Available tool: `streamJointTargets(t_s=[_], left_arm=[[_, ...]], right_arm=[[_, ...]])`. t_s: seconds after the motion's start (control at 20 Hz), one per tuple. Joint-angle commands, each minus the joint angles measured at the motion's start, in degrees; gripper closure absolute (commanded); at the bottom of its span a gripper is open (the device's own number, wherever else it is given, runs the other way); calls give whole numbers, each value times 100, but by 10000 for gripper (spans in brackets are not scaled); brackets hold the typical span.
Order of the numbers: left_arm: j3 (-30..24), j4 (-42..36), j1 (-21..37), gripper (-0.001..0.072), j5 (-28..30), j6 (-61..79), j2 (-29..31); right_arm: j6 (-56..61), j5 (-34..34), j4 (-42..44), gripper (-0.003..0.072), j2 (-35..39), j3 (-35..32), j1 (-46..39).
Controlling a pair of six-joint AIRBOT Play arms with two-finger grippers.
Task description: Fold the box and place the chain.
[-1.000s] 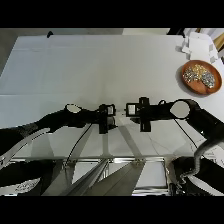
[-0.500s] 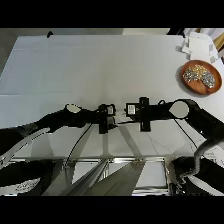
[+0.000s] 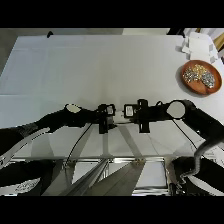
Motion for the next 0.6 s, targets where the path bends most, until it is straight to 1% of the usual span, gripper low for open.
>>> streamJointTargets(t_s=[0.0, 0.05, 0.1, 0.15, 0.25, 0.4, 0.45, 0.5, 0.55], left_arm=[[4, -11, 2, 575, 17, -11, 2], [4, -11, 2, 575, 17, -11, 2], [4, -11, 2, 575, 17, -11, 2], [4, -11, 2, 575, 17, -11, 2], [4, -11, 2, 575, 17, -11, 2], [4, -11, 2, 575, 17, -11, 2], [4, -11, 2, 575, 17, -11, 2], [4, -11, 2, 575, 17, -11, 2], [4, -11, 2, 575, 17, -11, 2]], right_arm=[[2, 79, 7, 577, -87, 2, 120], [2, 79, 7, 547, -87, 2, 120], [0, 74, 4, 484, -85, 4, 118], [0, 68, 7, 470, -81, 4, 118], [0, 63, 7, 470, -44, 4, 118], [0, 66, 7, 465, 199, 4, 118], [0, 94, 7, 439, 306, 4, 118], [-2, 177, 4, 381, 428, 4, 116], [0, 317, 15, 377, 533, 4, 74]])
